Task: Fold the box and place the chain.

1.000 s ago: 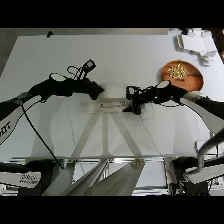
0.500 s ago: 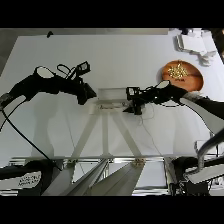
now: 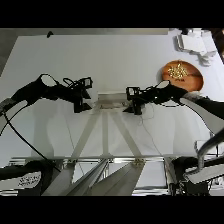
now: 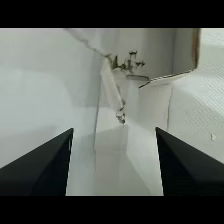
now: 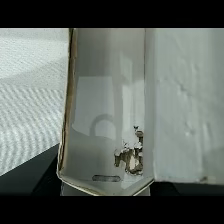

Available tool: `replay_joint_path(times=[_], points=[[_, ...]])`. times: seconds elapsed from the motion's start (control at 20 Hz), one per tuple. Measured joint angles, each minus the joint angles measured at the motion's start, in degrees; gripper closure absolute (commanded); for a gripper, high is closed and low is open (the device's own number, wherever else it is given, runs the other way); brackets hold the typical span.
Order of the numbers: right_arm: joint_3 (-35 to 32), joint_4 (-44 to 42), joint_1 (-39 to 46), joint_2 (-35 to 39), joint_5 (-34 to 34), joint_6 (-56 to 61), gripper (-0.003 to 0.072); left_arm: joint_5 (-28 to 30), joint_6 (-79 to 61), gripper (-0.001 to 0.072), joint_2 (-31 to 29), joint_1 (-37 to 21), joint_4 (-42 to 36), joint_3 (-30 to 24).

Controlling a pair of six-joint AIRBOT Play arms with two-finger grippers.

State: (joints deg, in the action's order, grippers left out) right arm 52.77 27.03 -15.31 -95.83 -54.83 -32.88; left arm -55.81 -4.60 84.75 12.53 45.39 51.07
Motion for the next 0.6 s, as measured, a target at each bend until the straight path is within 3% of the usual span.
replay_joint_path(times=[0.3, 0.35, 0.4, 0.6], points=[[0.00, -0.02, 0.00, 0.00, 0.00, 0.00, 0.0272, -0.61, -11.67, 0.0156, 2.08, 0.87, -8.87, -0.85], [0.00, -0.02, 0.00, 0.00, 0.00, 0.00, 0.0272, -0.83, -12.50, 0.0260, 2.34, 1.11, -9.62, -0.92], [0.00, -0.02, 0.00, 0.00, 0.00, 0.00, 0.0272, -1.09, -13.18, 0.0299, 2.54, 1.31, -10.16, -0.94], [0.00, 0.00, 0.00, 0.00, -0.15, -0.11, 0.0272, -1.68, -15.45, 0.0306, 3.06, 1.64, -11.04, -0.98]])
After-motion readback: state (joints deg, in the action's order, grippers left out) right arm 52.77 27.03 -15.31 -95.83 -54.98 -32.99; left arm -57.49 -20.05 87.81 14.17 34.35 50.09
